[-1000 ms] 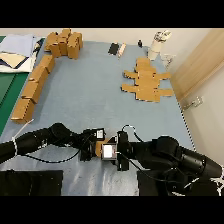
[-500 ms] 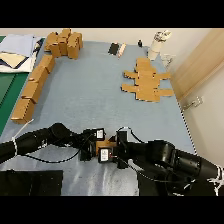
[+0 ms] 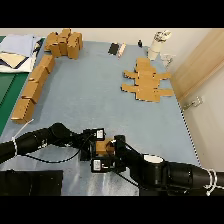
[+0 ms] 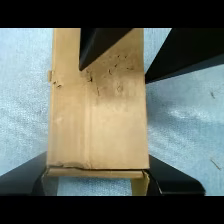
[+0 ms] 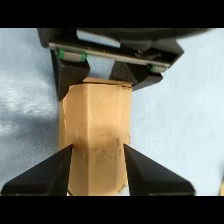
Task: Fold the box.
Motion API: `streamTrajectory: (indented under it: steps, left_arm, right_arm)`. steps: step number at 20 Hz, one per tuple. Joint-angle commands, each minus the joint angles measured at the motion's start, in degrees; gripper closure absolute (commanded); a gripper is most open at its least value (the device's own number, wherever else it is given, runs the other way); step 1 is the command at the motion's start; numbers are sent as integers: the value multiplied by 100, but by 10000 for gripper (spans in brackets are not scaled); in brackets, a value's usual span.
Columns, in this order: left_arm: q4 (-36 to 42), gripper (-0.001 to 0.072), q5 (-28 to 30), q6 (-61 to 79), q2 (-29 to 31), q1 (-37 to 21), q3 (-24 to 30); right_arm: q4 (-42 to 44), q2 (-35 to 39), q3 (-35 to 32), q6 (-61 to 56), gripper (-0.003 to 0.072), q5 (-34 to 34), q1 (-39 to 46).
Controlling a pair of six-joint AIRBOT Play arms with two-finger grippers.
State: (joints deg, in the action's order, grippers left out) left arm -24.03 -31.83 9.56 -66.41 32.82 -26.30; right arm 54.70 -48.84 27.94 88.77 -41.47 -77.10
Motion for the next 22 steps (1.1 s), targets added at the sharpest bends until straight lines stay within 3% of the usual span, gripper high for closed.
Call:
streamTrajectory:
  steps: [1, 2, 12, 14, 22]
  left_arm:
    - [0, 272, -13, 0, -2, 0, 0]
    - [0, 272, -11, 0, -2, 0, 0]
    - [0, 272, -15, -2, -2, 0, 0]
    - [0, 272, -13, 0, -2, 0, 0]
    - [0, 272, -11, 0, -2, 0, 0]
  right_arm:
    - [-791, -223, 50, -804, 361, -153, -201]
    - [-824, -214, 81, -802, 403, -179, -240]
    - [-841, -33, 258, -822, 410, -717, -660]
    - [-841, 11, 258, -822, 493, -730, -658]
    - [-310, -57, 245, -820, 493, -675, -658]
